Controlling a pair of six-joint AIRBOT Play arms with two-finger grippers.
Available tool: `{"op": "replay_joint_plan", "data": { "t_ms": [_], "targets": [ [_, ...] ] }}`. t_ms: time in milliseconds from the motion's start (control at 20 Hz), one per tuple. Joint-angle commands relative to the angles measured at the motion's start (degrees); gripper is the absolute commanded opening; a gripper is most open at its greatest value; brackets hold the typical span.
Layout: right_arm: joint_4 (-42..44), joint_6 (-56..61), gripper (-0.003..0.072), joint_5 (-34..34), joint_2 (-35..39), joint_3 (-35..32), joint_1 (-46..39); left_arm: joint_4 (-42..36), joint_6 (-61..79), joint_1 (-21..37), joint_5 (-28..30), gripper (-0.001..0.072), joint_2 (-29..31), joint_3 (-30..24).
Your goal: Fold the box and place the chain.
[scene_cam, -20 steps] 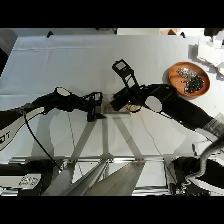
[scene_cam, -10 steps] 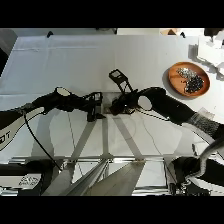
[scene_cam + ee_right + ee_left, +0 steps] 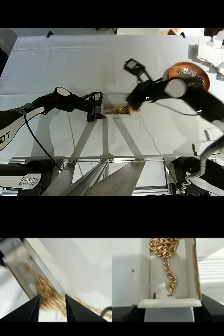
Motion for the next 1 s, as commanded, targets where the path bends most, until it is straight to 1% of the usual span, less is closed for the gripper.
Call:
{"op": "replay_joint_plan", "data": {
  "t_ms": [0,50,100,150,200,350,450,550,700,950],
  "targets": [
    [7.5,-28.0,0.0348,10.6,1.4,-0.1,-14.2,0.0,0.0,0.0,0.0,0.021,0.0,0.0],
    [8.4,-35.3,0.0385,11.4,0.8,-0.1,-17.1,0.0,0.0,0.0,0.0,0.021,0.0,0.0],
    [8.9,-42.2,0.053,11.4,-0.2,-0.1,-19.5,0.0,0.0,0.0,0.0,0.021,0.0,0.0],
    [9.6,-47.4,0.062,11.4,-1.5,-0.1,-21.0,0.0,0.0,0.0,0.0,0.021,0.0,0.0],
    [10.1,-51.0,0.0621,11.4,-3.1,-0.1,-21.7,0.0,0.0,0.0,0.0,0.021,0.0,0.0],
    [13.1,-56.7,0.0621,11.4,-9.9,-0.1,-21.5,0.0,0.0,0.0,0.0,0.021,0.0,0.0],
    [15.2,-62.8,0.0645,11.2,-14.6,-0.1,-20.6,0.0,0.0,0.0,0.0,0.021,0.0,0.0],
    [15.5,-66.2,0.065,10.4,-18.5,-0.1,-19.2,0.0,0.0,0.0,0.0,0.021,0.0,0.0],
    [15.8,-67.1,0.0659,7.9,-22.6,-0.1,-16.6,0.0,0.0,0.0,0.0,0.021,0.0,0.0],
    [17.6,-67.1,0.0659,7.8,-25.3,-0.1,-13.6,0.0,0.0,0.0,0.0,0.021,0.0,0.0]
  ]
}}
